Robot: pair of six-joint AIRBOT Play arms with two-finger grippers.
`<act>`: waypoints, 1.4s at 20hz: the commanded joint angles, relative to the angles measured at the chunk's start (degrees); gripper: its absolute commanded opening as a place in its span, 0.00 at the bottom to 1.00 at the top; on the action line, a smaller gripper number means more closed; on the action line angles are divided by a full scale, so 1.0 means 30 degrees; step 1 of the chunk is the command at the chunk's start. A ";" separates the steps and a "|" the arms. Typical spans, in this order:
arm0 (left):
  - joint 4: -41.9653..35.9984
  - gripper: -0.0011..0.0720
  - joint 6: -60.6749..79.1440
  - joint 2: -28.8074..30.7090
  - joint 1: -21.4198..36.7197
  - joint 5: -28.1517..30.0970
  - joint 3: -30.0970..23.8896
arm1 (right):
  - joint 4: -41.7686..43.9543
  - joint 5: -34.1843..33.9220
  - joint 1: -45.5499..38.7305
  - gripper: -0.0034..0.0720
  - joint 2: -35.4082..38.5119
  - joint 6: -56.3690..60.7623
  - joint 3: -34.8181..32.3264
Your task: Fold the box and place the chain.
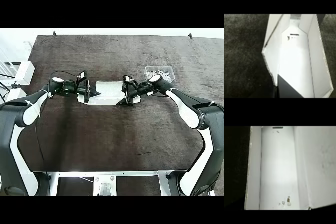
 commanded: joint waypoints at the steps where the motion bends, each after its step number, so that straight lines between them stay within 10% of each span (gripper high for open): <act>1: 0.0007 0.04 0.0000 -0.0015 0.0007 0.0000 -0.0007 | 0.0022 -0.0335 0.0153 0.86 -0.0189 -0.0073 0.0036; 6: 0.0007 0.04 -0.0007 -0.0015 0.0007 0.0000 -0.0007 | 0.0022 -0.0335 0.0146 0.66 -0.0204 -0.0087 0.0036; 28: -0.0160 0.04 -0.0007 -0.0007 0.0007 -0.0044 0.0000 | 0.0029 -0.0313 0.0109 0.68 -0.0204 -0.0073 0.0029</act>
